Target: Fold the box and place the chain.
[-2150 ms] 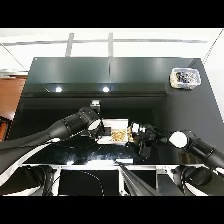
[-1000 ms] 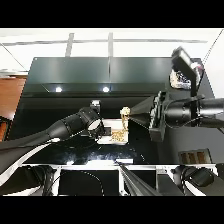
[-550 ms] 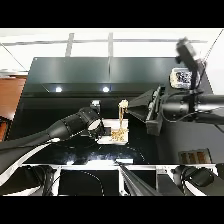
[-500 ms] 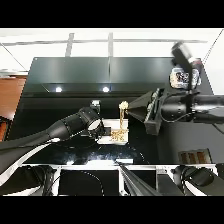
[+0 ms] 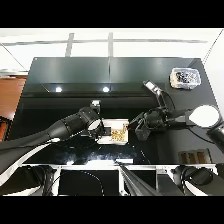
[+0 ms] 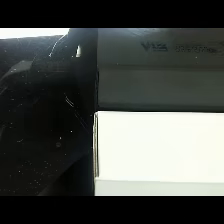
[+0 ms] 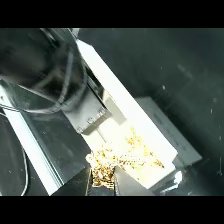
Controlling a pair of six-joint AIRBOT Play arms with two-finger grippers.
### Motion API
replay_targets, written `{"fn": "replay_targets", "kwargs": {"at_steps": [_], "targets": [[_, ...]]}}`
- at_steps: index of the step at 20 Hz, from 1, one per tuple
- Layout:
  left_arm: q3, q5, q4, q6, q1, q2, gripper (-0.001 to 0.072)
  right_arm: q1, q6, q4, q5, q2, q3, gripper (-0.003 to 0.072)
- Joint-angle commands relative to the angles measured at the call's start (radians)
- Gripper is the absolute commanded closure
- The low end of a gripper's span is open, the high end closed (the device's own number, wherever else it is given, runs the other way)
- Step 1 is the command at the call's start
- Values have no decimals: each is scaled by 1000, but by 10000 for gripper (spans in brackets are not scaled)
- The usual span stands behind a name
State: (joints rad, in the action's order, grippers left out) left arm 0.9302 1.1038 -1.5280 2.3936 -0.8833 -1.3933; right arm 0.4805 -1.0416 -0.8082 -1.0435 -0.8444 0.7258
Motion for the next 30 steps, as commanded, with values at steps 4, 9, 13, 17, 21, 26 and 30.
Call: {"fn": "replay_targets", "kwargs": {"at_steps": [4,9,13,17,21,26,30], "targets": [[1,-4,0,1,0,-1,681,58,0,28,97,-42,-50,516],[1,1,3,-15,1,-4,679,-12,-33,-9,113,-32,-46,248],[9,5,4,-27,1,2,680,-143,-32,-16,33,4,-46,248],[47,36,-1,-5,1,6,383,-203,-31,-16,-29,11,-46,248],[79,99,-27,-46,0,37,329,-203,-31,-16,-27,11,-46,248],[42,276,-121,-357,9,303,329,-205,-32,-16,-23,11,-46,248],[-212,121,-2,-612,248,666,337,-205,-32,-16,43,11,-47,248]]}}
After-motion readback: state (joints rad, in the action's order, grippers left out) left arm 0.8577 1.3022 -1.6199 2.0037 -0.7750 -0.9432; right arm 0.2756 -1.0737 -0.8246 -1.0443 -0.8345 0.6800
